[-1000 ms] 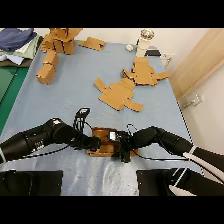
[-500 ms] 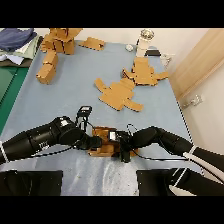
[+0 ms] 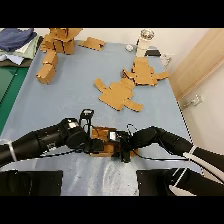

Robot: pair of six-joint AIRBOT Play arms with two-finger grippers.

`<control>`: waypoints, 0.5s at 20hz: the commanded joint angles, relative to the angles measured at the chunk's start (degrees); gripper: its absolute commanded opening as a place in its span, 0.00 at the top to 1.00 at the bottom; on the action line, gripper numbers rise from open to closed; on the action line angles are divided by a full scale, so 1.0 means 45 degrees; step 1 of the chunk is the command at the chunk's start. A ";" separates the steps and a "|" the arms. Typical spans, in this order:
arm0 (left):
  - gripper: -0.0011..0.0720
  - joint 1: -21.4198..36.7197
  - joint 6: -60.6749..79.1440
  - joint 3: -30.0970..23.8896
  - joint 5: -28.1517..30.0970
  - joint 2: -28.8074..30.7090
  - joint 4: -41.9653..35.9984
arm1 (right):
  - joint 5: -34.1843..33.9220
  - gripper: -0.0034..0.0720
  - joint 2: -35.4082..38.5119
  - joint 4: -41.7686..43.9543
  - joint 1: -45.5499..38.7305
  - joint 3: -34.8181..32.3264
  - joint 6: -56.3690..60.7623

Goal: Fold the box.

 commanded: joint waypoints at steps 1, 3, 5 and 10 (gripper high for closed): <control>0.31 -0.0335 -0.0228 0.0627 -0.0714 -0.0967 0.0044 | 0.0005 0.32 0.0010 0.0000 -0.0005 0.0015 0.0000; 0.31 -0.0325 -0.0330 0.1083 -0.1307 -0.1515 0.0277 | 0.0005 0.32 0.0010 0.0000 0.0000 0.0015 0.0000; 0.31 -0.0325 -0.0520 0.1253 -0.1462 -0.1831 0.0316 | 0.0005 0.32 0.0010 0.0000 0.0000 0.0015 0.0000; 0.31 -0.0325 -0.0563 0.1253 -0.1321 -0.2186 0.0272 | 0.0005 0.32 0.0010 0.0000 0.0000 0.0015 0.0000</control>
